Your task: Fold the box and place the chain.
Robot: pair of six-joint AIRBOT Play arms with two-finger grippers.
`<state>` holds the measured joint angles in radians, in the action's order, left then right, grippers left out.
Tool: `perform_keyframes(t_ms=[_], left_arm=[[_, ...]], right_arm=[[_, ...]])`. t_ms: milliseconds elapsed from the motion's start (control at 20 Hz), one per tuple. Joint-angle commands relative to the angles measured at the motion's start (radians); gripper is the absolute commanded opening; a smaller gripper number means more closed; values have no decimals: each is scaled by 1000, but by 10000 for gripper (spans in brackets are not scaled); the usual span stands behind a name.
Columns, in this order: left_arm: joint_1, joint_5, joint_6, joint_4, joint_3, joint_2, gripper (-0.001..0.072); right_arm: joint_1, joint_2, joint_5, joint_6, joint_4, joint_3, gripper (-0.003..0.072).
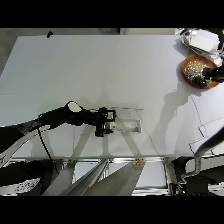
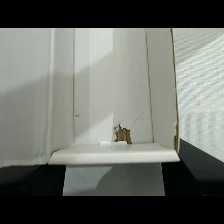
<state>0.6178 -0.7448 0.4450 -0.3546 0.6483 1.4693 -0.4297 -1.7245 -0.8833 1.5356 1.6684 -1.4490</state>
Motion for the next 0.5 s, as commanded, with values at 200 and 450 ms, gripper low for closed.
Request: perform_keyframes(t_ms=[200,450], left_arm=[[0,0,0,0,0,0,209],[0,0,0,0,0,0,209]], right_arm=[[-7,-116,16,-8,-70,-48,332],[-7,-121,-4,-18,-98,-48,17]])
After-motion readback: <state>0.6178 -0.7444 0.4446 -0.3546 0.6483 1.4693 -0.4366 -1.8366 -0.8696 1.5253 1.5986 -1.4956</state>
